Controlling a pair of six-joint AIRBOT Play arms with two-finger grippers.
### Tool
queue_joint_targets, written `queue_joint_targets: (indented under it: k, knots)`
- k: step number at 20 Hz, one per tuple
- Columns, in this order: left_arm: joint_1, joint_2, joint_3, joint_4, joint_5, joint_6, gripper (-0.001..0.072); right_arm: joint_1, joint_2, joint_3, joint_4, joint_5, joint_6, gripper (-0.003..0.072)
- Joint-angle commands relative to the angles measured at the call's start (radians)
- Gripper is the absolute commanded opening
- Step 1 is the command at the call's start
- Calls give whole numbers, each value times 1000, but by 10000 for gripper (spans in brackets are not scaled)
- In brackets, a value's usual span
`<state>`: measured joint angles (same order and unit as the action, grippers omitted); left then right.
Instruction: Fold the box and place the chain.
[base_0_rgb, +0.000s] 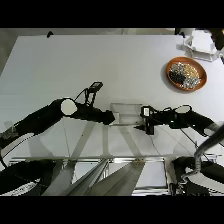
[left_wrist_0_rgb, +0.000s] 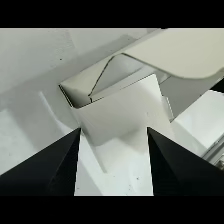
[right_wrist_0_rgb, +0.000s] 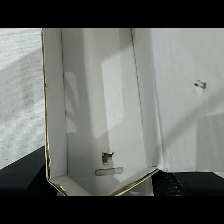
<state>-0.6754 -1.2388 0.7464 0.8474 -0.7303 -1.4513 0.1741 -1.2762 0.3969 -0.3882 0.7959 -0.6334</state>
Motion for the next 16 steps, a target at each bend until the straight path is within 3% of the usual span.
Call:
queue_joint_targets:
  k: [1,3,8,13,16]
  knots:
    - [-34,-30,59,151,-6,-164,460,0,1,0,0,0,0,343]
    - [-58,-54,103,221,-24,-238,460,0,1,0,0,0,0,343]
    - [-76,-147,196,251,-122,-312,459,0,1,0,0,0,0,343]
    - [-77,-162,218,286,-215,-371,459,0,1,0,0,0,0,343]
    - [-105,-163,218,341,-217,-419,459,0,1,0,0,0,0,343]
